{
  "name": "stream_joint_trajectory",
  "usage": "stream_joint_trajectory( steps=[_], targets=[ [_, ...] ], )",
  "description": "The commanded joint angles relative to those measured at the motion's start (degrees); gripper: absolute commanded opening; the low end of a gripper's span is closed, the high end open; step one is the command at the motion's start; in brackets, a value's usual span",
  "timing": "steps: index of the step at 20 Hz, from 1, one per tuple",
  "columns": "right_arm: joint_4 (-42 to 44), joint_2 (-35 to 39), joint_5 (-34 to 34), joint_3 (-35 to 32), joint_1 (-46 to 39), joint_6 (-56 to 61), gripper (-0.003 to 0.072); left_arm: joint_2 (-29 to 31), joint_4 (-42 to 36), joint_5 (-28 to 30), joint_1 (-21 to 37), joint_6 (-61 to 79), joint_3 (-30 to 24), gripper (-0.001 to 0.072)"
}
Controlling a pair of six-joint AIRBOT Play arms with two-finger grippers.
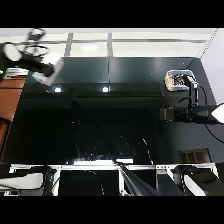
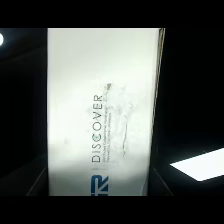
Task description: Fold the box and place the chain.
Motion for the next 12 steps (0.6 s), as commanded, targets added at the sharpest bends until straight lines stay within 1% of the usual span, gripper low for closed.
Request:
stream_joint_trajectory(
  steps=[1,2,4,7,8,9,10,11,12],
  targets=[
    [0.9,0.0,-0.6,0.0,0.0,0.1,0.0014,-10.4,-4.2,2.4,12.2,-2.5,8.1,0.0367],
    [0.9,0.0,-0.8,0.0,0.0,0.1,0.0014,-14.1,-5.8,1.8,13.2,-2.5,11.1,0.0367],
    [0.9,0.0,-1.5,0.0,0.0,0.1,0.0014,-20.0,-7.3,-0.3,13.6,-1.9,15.8,0.0367],
    [1.4,0.0,-3.3,0.0,0.0,0.1,0.0014,-26.3,-5.0,-2.1,12.7,-1.3,20.3,0.0368],
    [1.6,0.0,-3.8,0.0,0.0,0.1,0.0014,-27.7,-4.5,-3.6,12.6,-2.4,22.0,0.0412],
    [1.9,0.0,-3.9,0.0,0.0,0.1,0.0015,-28.1,-4.0,-4.5,12.6,-4.6,23.2,0.0685],
    [1.9,0.0,-4.2,0.0,0.0,0.1,0.0015,-27.8,-3.9,-5.4,12.5,-7.3,24.7,0.0713],
    [1.9,0.0,-4.9,0.0,0.0,0.0,0.0015,-27.2,-4.0,-7.9,12.5,-8.4,27.5,0.0713],
    [1.9,0.0,-6.0,0.0,0.0,0.1,0.0015,-26.6,-4.2,-11.9,12.4,-8.8,31.2,0.0713]
  ],
)
